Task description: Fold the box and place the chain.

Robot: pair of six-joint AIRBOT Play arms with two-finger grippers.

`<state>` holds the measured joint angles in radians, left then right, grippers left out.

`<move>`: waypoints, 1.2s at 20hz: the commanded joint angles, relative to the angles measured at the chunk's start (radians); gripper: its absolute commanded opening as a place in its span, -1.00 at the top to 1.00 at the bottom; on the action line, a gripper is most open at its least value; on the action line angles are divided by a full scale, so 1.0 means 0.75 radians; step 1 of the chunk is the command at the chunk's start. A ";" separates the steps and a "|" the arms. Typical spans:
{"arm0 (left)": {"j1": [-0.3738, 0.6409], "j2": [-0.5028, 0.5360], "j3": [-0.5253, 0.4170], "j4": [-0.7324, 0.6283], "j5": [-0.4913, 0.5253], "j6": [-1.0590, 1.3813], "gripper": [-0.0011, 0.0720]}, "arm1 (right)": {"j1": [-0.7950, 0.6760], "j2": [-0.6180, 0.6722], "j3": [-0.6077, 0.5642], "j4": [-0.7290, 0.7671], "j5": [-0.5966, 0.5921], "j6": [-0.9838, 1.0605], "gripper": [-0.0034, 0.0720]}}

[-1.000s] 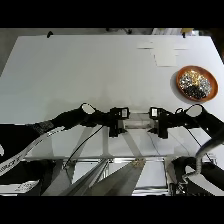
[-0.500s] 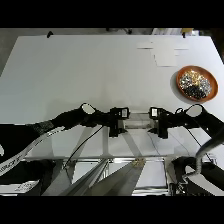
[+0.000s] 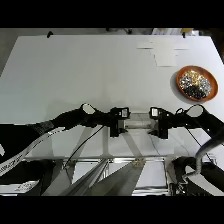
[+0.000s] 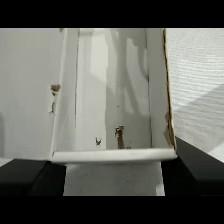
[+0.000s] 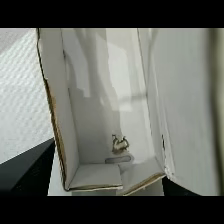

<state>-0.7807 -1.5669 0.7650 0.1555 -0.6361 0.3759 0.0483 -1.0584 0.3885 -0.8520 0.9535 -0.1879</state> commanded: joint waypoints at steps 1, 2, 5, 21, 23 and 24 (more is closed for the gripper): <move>0.000 -0.001 0.000 0.003 -0.006 0.002 0.50 | -0.001 0.085 0.002 -0.076 0.020 0.113 -0.96; 0.000 -0.001 0.000 0.003 -0.006 0.002 0.50 | -0.001 0.116 0.002 -0.121 0.040 0.152 -0.96; 0.000 -0.001 0.000 0.003 -0.006 0.002 0.50 | -0.001 0.174 0.002 -0.227 0.112 0.298 -0.95; 0.000 -0.001 0.000 0.003 -0.006 0.003 0.50 | 0.084 0.550 0.001 0.174 0.094 0.383 0.87; 0.000 -0.001 0.000 0.002 -0.006 0.002 0.50 | 0.112 0.512 0.001 0.178 -0.047 0.354 0.87; 0.000 -0.001 0.000 0.003 -0.006 0.002 0.50 | 0.120 0.481 0.001 0.208 -0.151 0.360 0.87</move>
